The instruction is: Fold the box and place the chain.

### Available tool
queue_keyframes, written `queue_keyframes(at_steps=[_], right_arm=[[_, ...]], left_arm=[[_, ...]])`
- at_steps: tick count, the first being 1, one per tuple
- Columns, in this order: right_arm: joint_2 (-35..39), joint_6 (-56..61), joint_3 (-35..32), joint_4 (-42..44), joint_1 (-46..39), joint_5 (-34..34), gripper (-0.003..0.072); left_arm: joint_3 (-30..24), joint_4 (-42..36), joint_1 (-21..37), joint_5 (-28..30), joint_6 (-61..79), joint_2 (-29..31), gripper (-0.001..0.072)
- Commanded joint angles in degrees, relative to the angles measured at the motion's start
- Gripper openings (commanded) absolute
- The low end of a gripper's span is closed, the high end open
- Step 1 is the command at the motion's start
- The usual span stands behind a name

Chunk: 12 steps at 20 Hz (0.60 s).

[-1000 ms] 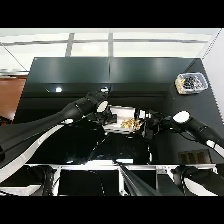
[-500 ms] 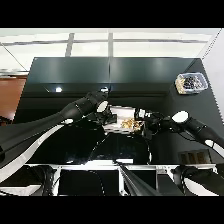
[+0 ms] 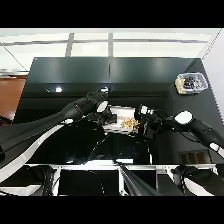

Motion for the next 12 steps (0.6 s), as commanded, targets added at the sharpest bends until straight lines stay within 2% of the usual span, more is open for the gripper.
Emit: queue_keyframes(at_steps=[1, 3, 6, 9, 12], right_arm=[[5.97, 13.03, 1.05, -2.27, -1.16, 0.37, 0.0026], [10.51, 20.11, 3.10, -4.28, -2.34, 1.97, 0.0025], [15.39, 26.21, 9.16, -4.28, -4.02, 9.07, 0.0025], [16.20, 31.87, 18.53, -2.80, -3.93, 17.81, 0.0025], [16.20, 34.84, 26.84, 0.83, -3.93, 21.62, 0.0025]], left_arm=[[0.00, 0.00, 0.04, -0.04, 0.00, 0.00, 0.0033], [0.00, 0.00, 0.04, -0.04, 0.00, 0.00, 0.0033], [0.00, 0.00, 0.04, -0.04, 0.00, 0.00, 0.0033], [0.00, 0.00, 0.04, -0.04, 0.00, 0.00, 0.0033], [0.00, 0.00, 0.04, -0.04, 0.00, 0.00, 0.0033]])
